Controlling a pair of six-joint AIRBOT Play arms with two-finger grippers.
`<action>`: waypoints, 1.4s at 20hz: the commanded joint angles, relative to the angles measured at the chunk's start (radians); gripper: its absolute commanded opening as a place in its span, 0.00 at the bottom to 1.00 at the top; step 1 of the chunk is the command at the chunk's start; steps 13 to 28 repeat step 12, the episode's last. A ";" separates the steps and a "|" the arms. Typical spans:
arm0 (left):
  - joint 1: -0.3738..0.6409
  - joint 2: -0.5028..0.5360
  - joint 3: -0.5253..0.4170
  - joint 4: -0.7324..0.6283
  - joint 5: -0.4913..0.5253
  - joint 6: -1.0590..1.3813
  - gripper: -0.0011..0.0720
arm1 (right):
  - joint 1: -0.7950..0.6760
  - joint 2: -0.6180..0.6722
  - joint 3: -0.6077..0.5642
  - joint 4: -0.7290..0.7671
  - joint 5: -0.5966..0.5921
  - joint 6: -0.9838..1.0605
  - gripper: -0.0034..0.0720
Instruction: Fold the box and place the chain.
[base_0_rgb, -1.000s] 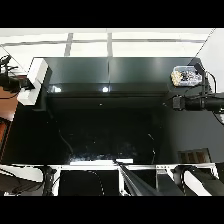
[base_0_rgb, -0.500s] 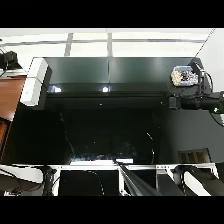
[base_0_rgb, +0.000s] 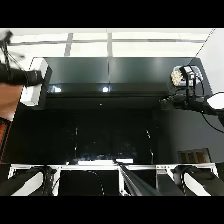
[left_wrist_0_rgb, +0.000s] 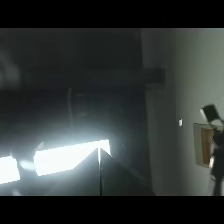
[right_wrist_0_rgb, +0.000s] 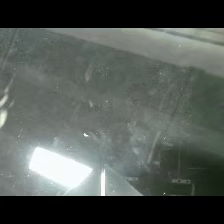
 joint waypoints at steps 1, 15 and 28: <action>-0.038 0.235 -0.317 0.053 0.180 -0.004 0.05 | 0.006 0.000 -0.004 -0.019 -0.023 0.002 0.07; -0.038 0.264 -0.358 0.057 0.166 -0.003 0.05 | 0.006 0.000 -0.004 -0.018 -0.023 0.002 0.07; -0.038 0.264 -0.358 0.057 0.166 -0.003 0.05 | 0.006 0.000 -0.004 -0.018 -0.023 0.002 0.07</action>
